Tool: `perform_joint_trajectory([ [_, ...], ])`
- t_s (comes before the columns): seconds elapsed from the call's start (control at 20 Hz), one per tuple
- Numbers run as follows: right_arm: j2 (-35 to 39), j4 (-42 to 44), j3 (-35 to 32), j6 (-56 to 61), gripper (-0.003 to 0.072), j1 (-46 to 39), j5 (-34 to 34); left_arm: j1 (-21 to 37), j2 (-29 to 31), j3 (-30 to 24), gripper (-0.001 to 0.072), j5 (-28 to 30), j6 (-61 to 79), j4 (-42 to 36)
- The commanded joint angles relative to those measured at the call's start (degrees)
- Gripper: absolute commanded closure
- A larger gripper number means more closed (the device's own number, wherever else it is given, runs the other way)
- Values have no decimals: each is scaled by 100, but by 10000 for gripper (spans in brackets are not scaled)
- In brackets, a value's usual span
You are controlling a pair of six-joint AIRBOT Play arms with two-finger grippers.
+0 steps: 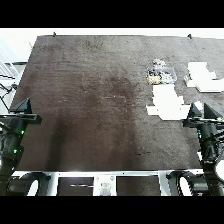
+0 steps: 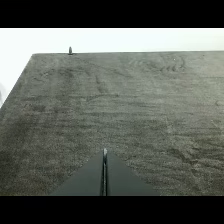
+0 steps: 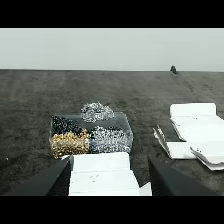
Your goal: Fold the box and place the chain.
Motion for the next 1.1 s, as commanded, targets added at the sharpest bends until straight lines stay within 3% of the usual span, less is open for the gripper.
perform_joint_trajectory([
  [0.0,4,-184,9,4,137,4,0,2,2,4,690,2,2,2],
  [0.2,-13,-157,120,72,139,2,0,4,2,4,691,2,2,2],
  [0.35,-439,-157,533,72,139,-4,-9,4,2,4,691,2,0,2],
  [0.6,-2726,339,1832,72,139,-221,179,2,2,4,690,4,0,2],
  [0.8,-4564,229,2885,555,139,-1198,1943,2,2,4,690,2,0,2],
  [0.9,-5171,-826,3414,1670,139,-2107,3338,2,2,4,690,2,2,2],
  [1.05,-5840,-3158,4481,3346,129,-3381,5034,4,2,4,691,2,0,2],
])
